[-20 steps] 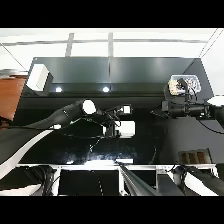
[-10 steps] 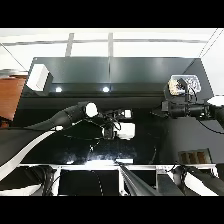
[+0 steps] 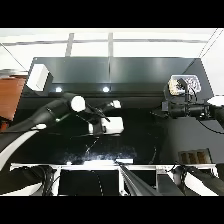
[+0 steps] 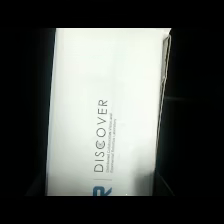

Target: Fold the box and place the chain.

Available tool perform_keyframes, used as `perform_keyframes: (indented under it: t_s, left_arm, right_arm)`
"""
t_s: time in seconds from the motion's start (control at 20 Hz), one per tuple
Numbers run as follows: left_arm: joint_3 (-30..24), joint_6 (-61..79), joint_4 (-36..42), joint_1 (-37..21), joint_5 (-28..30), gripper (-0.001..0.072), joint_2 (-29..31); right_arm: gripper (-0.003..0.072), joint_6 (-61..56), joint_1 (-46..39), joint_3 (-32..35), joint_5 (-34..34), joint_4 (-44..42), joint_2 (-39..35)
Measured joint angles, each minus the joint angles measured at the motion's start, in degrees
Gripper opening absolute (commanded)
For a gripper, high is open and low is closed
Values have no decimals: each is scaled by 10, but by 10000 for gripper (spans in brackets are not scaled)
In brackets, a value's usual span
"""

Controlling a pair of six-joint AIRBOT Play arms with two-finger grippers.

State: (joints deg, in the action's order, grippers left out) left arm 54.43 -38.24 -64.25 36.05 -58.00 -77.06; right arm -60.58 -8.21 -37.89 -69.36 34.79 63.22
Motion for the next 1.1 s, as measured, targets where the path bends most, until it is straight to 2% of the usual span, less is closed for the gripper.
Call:
perform_keyframes:
  t_s: [0.15, 0.25, 0.4, 0.55, 0.7, 0.85, 1.1]
  left_arm:
    - [-1, -102, -87, -81, -65, 411, 31]
    - [-1, -145, -126, -156, -98, 411, 47]
    - [-2, -194, -153, -293, -117, 411, 60]
    - [-2, -222, -144, -428, -116, 411, 65]
    - [-2, -233, -120, -536, -79, 410, 65]
    - [-2, -238, -111, -604, -15, 410, 55]
    - [-1, -225, -100, -630, 73, 410, 14]
  right_arm:
    - [22, 0, 0, 0, 1, 5, 0]
    - [22, 2, 0, 0, 1, 7, 0]
    - [22, 7, 0, 0, 0, 10, 0]
    - [22, 13, 0, 0, 0, 10, 0]
    - [22, 15, 0, 0, 0, 10, 0]
    - [22, 16, 0, 0, 1, 10, 0]
    - [22, 12, 0, 0, 8, 0, 0]
